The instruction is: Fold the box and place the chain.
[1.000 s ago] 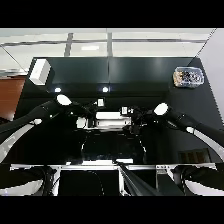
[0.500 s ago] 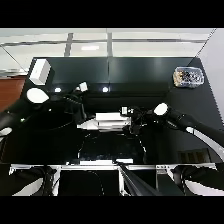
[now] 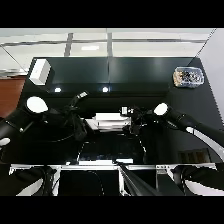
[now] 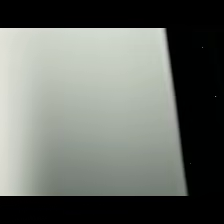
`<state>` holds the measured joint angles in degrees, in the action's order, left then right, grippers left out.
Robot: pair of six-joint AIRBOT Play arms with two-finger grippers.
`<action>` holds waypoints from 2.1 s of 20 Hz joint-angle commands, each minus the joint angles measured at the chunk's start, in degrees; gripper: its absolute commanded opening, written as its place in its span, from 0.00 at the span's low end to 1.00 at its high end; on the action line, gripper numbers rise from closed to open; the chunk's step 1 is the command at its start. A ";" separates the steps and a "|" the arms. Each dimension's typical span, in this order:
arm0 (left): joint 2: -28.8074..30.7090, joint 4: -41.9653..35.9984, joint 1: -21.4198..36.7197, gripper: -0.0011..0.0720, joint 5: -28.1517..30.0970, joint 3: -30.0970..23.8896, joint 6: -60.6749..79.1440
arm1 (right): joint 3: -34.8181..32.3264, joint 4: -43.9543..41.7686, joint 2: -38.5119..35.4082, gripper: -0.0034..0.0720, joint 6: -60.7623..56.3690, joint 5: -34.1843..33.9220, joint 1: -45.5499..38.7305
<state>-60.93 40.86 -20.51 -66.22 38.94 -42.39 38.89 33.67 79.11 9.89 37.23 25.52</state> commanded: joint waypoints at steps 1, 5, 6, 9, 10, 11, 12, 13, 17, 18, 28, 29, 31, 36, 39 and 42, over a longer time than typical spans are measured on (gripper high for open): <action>0.15 -6.23 -4.33 0.05 18.10 -1.84 -1.88 | 0.02 0.00 0.00 0.22 -0.02 0.02 0.00; 0.00 -8.46 -4.48 0.05 36.70 -1.84 0.44 | 0.02 0.00 0.02 0.21 -0.02 0.02 0.00; -0.44 -8.46 -4.48 0.05 39.95 -1.84 1.36 | 0.02 0.00 0.00 0.21 -0.02 0.02 0.00; -4.48 -4.50 -4.48 0.05 40.44 -0.59 5.01 | 0.02 0.00 0.00 0.21 -0.02 0.02 0.00; -6.84 -1.88 -4.46 0.05 37.73 0.55 4.94 | 0.02 0.00 0.00 0.22 -0.02 0.02 0.00; -9.16 -0.44 -4.42 0.05 34.47 1.81 4.92 | 0.02 0.00 0.00 0.22 -0.02 0.02 0.00; -11.67 0.35 -4.37 0.05 30.86 3.32 4.94 | 0.02 0.00 0.00 0.22 -0.02 0.02 0.00; -13.90 0.70 -4.35 0.05 27.80 4.70 4.96 | 0.02 0.00 0.00 0.22 -0.02 0.02 0.00; -20.20 1.92 -4.33 0.05 24.52 7.13 4.94 | 0.02 0.00 0.00 0.22 -0.02 0.02 0.00; -20.26 2.21 -4.24 0.05 24.57 7.13 4.94 | 0.02 0.00 0.00 0.22 -0.02 0.02 0.00; -0.07 9.64 6.75 0.05 10.60 9.53 8.26 | 0.02 0.00 0.00 0.22 -0.02 0.02 0.00; 2.78 9.42 7.37 0.05 7.02 8.20 13.62 | 0.02 0.00 0.00 0.22 -0.02 0.02 0.00; 7.50 9.53 7.32 0.05 5.95 3.04 23.37 | 0.02 0.00 0.02 0.21 -0.02 0.04 0.00; 7.65 9.44 4.81 1.00 17.16 -10.21 43.19 | 0.02 0.00 0.00 0.22 -0.02 0.04 0.00; 5.31 8.92 0.44 0.99 23.04 -11.43 51.54 | 0.02 0.00 0.00 0.22 -0.02 0.02 0.00; 0.28 -0.26 -1.44 0.96 23.06 -11.26 55.28 | 0.02 -0.02 0.00 0.22 -0.02 0.02 0.00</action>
<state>-57.39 46.85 -19.90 -45.52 28.71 5.56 38.89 33.69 79.11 9.85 37.26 25.56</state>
